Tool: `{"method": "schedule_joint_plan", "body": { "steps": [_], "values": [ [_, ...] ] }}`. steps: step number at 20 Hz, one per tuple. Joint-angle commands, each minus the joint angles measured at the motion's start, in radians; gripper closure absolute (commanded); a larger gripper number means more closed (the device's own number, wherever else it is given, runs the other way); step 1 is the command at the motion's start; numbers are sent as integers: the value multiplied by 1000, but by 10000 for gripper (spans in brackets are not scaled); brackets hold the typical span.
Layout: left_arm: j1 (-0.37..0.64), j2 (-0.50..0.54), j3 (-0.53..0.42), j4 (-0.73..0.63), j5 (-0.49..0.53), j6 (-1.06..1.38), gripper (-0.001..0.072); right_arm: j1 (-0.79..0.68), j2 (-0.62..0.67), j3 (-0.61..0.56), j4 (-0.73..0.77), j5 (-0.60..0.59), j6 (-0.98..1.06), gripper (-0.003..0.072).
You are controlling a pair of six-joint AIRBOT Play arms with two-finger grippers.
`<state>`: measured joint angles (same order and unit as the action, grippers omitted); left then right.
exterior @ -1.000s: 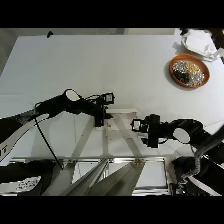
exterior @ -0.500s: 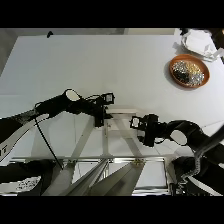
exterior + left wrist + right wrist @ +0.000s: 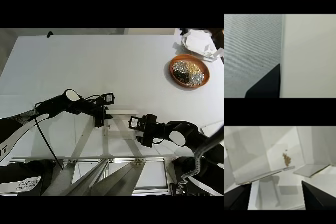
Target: Fold the box and place the chain.
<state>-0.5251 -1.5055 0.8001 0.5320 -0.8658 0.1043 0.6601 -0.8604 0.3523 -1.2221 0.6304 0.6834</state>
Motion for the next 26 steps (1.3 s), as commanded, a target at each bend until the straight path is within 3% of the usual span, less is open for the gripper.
{"method": "schedule_joint_plan", "body": {
  "steps": [1,5,8,14,20,26],
  "values": [
    [0,0,0,0,1,0,698,1,32,0,-7,97,0,-14],
    [0,0,0,0,1,0,698,2,128,0,-4,115,3,-14],
    [0,0,0,0,1,0,698,13,120,-6,-5,112,62,-13],
    [0,0,0,0,1,0,698,76,108,-60,22,39,81,-13],
    [0,0,0,0,1,0,698,76,58,-60,14,-181,130,-10],
    [0,0,0,0,1,0,698,49,35,-57,-4,-198,122,-10]
  ]
}}
